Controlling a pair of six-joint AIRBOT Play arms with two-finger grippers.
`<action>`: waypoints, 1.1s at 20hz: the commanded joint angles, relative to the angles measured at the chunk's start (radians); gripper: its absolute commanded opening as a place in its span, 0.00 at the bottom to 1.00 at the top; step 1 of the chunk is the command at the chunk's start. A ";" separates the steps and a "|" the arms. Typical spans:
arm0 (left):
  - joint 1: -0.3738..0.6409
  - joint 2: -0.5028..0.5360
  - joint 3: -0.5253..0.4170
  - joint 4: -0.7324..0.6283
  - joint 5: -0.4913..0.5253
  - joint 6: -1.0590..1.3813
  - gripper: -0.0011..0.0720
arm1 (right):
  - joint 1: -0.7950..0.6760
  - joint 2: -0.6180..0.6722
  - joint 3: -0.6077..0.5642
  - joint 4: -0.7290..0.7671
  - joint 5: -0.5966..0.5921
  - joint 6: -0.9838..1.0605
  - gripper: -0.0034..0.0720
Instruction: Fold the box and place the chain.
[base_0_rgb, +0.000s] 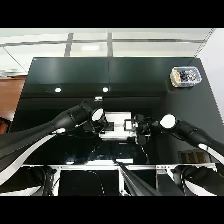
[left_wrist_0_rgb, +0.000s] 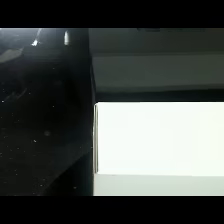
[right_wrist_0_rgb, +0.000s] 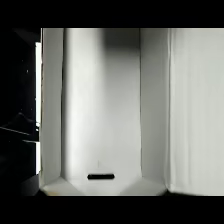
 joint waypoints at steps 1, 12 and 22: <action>0.001 0.000 0.000 0.007 -0.014 0.005 0.06 | 0.000 0.078 0.001 -0.160 0.011 0.100 0.89; 0.001 0.000 0.000 0.007 -0.014 0.005 0.06 | 0.000 0.079 0.001 -0.153 0.094 0.100 0.88; 0.001 0.000 0.000 -0.001 -0.014 0.004 0.06 | 0.000 0.069 0.000 0.089 0.089 0.114 0.20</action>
